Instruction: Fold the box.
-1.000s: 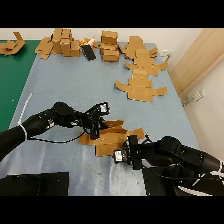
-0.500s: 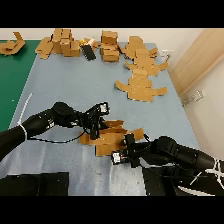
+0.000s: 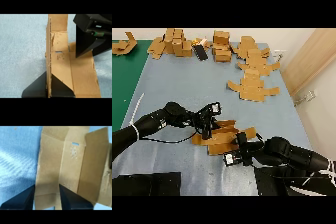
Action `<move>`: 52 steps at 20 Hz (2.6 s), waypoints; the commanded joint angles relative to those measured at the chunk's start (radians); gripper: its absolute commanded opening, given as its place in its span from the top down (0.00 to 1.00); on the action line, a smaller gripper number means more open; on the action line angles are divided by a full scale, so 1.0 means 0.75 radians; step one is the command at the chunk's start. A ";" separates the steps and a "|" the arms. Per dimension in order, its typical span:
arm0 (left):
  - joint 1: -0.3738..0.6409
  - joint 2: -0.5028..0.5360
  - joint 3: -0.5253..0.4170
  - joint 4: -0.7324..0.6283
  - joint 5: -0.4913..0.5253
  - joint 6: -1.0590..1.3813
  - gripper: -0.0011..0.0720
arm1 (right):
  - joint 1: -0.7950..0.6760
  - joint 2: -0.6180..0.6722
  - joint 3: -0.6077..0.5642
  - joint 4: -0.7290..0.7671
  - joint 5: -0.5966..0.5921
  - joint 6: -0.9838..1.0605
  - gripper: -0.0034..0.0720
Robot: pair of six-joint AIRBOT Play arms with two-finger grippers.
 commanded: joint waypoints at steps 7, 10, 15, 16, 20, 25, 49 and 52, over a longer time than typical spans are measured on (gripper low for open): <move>-0.001 0.001 0.001 0.000 0.000 0.001 0.97 | -0.005 0.106 0.000 -0.202 0.067 0.415 0.36; -0.001 0.001 0.002 0.000 -0.001 0.001 0.97 | -0.062 0.106 0.000 -0.288 0.144 0.631 0.35; -0.001 0.001 0.002 0.000 0.000 0.001 0.97 | -0.077 0.106 0.000 -0.287 0.152 0.632 0.35; -0.001 0.001 0.002 0.000 0.000 0.001 0.97 | -0.077 0.106 0.000 -0.283 0.151 0.633 0.35; -0.001 0.001 0.002 0.000 0.000 0.001 0.97 | -0.077 0.106 0.002 -0.249 0.100 0.633 0.21; -0.001 0.001 0.002 0.000 0.000 0.001 0.97 | -0.077 0.108 0.002 -0.253 0.036 0.633 0.21; -0.001 0.001 0.001 0.000 0.000 0.001 0.97 | -0.704 -0.249 0.262 0.843 -0.357 -0.698 0.21; -0.001 0.001 0.002 0.000 0.000 0.001 0.97 | -0.706 -0.340 0.310 0.840 -0.379 -0.698 0.21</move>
